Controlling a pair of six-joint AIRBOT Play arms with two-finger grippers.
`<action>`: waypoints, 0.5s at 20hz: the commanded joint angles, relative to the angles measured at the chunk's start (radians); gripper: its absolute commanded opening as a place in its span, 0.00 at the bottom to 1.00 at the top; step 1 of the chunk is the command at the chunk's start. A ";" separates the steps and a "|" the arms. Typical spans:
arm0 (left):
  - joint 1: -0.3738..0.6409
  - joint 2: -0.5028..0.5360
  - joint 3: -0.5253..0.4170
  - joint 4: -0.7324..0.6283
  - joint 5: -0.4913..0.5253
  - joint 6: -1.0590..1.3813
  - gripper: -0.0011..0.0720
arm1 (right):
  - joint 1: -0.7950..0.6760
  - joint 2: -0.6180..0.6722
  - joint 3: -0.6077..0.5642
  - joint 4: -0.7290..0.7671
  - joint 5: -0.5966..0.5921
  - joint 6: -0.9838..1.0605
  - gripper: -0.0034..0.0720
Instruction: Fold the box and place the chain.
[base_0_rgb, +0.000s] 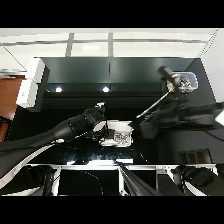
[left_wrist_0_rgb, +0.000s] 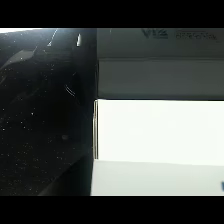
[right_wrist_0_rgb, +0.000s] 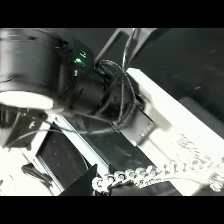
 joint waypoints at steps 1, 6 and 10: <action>0.000 0.000 0.000 0.000 0.001 0.000 0.06 | 0.096 -0.092 -0.102 0.021 -0.216 0.002 0.06; 0.000 0.000 0.000 0.000 0.000 0.000 0.06 | 0.097 -0.171 -0.111 0.005 -0.190 0.002 0.06; 0.000 0.000 0.000 0.000 0.001 0.000 0.06 | 0.097 -0.171 -0.111 -0.021 -0.165 0.002 0.07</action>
